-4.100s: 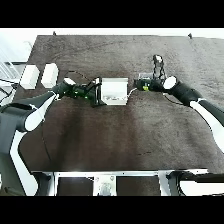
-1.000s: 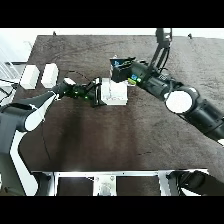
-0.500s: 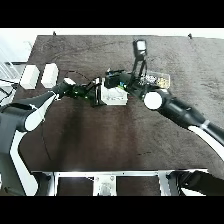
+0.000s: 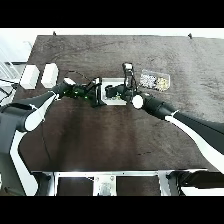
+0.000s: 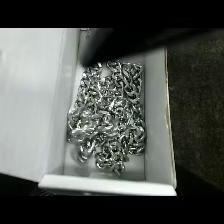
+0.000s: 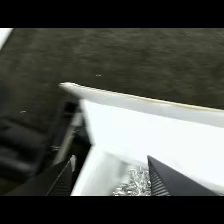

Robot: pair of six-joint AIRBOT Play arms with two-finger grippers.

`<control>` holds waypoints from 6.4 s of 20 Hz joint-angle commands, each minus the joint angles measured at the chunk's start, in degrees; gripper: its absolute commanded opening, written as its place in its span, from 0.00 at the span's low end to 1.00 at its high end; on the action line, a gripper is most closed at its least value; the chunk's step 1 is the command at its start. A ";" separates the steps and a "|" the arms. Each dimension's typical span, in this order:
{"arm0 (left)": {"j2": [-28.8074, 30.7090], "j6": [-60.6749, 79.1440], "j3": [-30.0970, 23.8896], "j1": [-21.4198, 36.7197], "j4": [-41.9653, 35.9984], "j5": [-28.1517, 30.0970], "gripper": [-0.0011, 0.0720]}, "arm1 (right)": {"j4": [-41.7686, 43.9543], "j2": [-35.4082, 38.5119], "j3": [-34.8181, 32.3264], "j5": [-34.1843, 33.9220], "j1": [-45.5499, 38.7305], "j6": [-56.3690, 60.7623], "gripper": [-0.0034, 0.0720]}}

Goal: Fold the box and place the chain.

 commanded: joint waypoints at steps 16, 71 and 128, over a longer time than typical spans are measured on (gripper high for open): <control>-0.02 0.00 0.00 0.02 0.02 0.02 0.66 | 0.44 -9.14 5.95 14.91 -24.65 -2.27 0.77; -0.02 0.00 0.00 0.00 0.02 0.00 0.66 | -4.52 10.64 -5.14 6.32 -11.61 2.97 0.78; -0.02 0.00 0.00 0.00 0.02 0.02 0.66 | -14.86 25.57 9.25 -1.03 1.05 5.90 0.05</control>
